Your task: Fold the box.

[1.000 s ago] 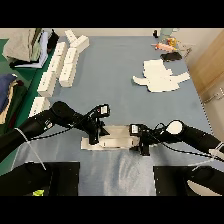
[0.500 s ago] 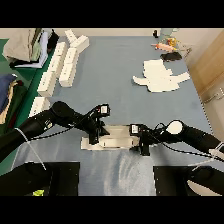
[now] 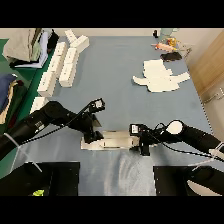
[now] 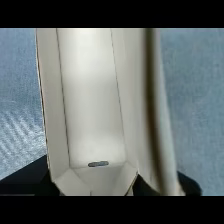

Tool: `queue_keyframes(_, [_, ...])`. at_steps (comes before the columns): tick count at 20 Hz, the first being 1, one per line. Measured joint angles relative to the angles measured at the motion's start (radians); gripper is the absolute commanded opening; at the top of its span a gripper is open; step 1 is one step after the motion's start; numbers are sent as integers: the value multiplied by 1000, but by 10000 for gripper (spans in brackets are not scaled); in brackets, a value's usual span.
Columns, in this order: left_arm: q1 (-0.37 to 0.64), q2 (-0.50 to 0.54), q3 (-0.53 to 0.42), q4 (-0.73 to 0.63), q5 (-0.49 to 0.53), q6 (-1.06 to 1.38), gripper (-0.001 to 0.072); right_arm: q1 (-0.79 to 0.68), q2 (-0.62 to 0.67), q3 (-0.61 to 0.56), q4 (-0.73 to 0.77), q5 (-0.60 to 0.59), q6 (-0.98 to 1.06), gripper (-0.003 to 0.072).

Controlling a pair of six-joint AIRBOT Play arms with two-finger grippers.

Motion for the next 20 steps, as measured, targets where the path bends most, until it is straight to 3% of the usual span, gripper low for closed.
queue_keyframes(1, [12, 35, 0, 63, -39, -98, 555, 0, 0, 0, 0, 0, 0, 501])
queue_keyframes(2, [22, 74, 0, 120, -88, -207, 237, 0, 0, 0, 0, 0, 0, 502])
queue_keyframes(3, [31, 109, 0, 156, -129, -312, 20, 0, 0, 0, 0, 0, 0, 501])
queue_keyframes(6, [27, 177, 0, 143, -233, -558, 16, 0, 0, 0, 0, 0, 0, 502])
queue_keyframes(8, [-20, 186, 0, 55, -226, -681, 16, 0, 0, 0, 0, 0, 0, 502])
queue_keyframes(12, [-127, 109, 0, -146, -22, -840, 17, 0, 0, 0, 0, 0, 0, 501])
queue_keyframes(17, [-140, -49, 0, -350, 254, -908, 16, -1, 0, 0, 0, 0, 0, 501])
queue_keyframes(20, [-137, -137, 0, -394, 332, -945, 16, -1, 0, 0, 0, 0, 1, 501])
